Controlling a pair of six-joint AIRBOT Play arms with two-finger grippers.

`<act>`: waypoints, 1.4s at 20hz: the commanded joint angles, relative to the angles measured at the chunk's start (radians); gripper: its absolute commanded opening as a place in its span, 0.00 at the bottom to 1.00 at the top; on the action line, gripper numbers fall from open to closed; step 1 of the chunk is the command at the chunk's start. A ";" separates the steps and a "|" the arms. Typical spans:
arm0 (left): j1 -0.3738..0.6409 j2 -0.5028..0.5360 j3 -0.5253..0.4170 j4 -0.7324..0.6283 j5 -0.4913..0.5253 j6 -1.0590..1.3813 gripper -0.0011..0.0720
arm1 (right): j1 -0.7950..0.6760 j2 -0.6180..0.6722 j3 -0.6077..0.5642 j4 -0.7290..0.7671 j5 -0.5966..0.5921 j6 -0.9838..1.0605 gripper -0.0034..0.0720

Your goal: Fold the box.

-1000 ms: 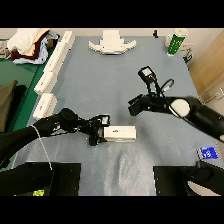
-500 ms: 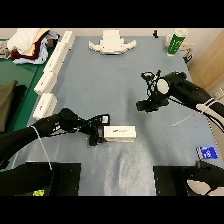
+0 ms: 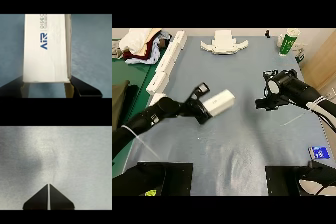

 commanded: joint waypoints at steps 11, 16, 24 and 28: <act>0.375 -0.692 0.835 0.321 -0.026 -0.686 0.72 | -0.001 -0.001 0.001 -0.016 -0.107 0.014 0.10; 0.387 -0.834 0.989 0.539 -0.109 -0.848 0.71 | -0.001 -0.001 0.001 -0.016 -0.170 0.014 0.10; 0.390 -0.861 1.003 0.551 0.058 -0.839 0.72 | -0.001 -0.001 0.001 -0.015 -0.176 0.014 0.10; 0.386 -0.861 1.003 0.550 0.072 -0.840 0.72 | 0.000 -0.001 0.001 -0.007 -0.176 0.014 0.10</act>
